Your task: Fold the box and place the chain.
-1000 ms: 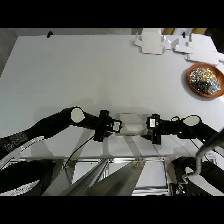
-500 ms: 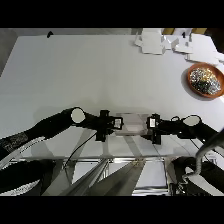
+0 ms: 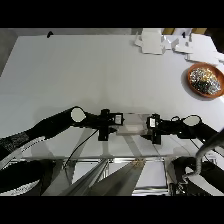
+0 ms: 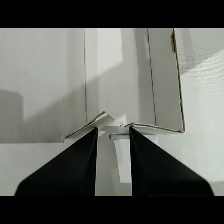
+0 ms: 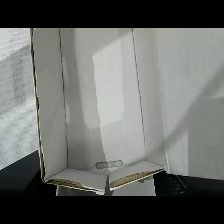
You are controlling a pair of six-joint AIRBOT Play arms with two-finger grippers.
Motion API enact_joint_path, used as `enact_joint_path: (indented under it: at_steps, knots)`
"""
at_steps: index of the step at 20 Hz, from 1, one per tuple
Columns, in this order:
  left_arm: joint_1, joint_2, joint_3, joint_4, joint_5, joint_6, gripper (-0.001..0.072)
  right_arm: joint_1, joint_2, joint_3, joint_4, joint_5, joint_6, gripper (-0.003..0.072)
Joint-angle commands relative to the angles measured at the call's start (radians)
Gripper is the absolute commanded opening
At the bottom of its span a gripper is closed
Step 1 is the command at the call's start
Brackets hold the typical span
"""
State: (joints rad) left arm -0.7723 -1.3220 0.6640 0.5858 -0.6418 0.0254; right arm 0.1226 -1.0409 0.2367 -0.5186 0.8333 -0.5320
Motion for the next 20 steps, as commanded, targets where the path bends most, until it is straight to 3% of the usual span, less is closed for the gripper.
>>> enact_joint_path:
  at_steps: [1,7,9,12,16,18,20]
  knots:
    - [-0.016,-0.016,0.000,-0.042,0.004,0.024,0.0205,0.000,0.000,0.000,0.000,0.000,0.000,0.0562]
    - [-0.052,-0.047,0.000,-0.118,0.042,0.117,0.0224,0.000,0.000,0.000,0.000,0.000,0.000,0.0562]
    - [-0.052,-0.047,0.000,-0.118,0.045,0.117,0.0412,0.000,0.000,0.000,0.000,0.000,0.000,0.0562]
    - [-0.052,-0.047,0.000,-0.117,0.047,0.116,0.0437,0.000,0.000,0.000,0.000,0.000,0.000,0.0562]
    - [-0.048,-0.018,0.000,-0.079,0.035,0.037,0.0417,0.000,0.000,0.000,0.000,0.000,0.000,0.0562]
    - [-0.036,0.026,0.000,-0.002,0.006,-0.103,0.0240,0.000,0.000,0.000,0.000,0.000,0.000,0.0562]
    - [-0.002,0.085,0.000,0.128,-0.080,-0.282,0.0192,0.000,0.000,0.000,0.000,0.000,0.000,0.0562]
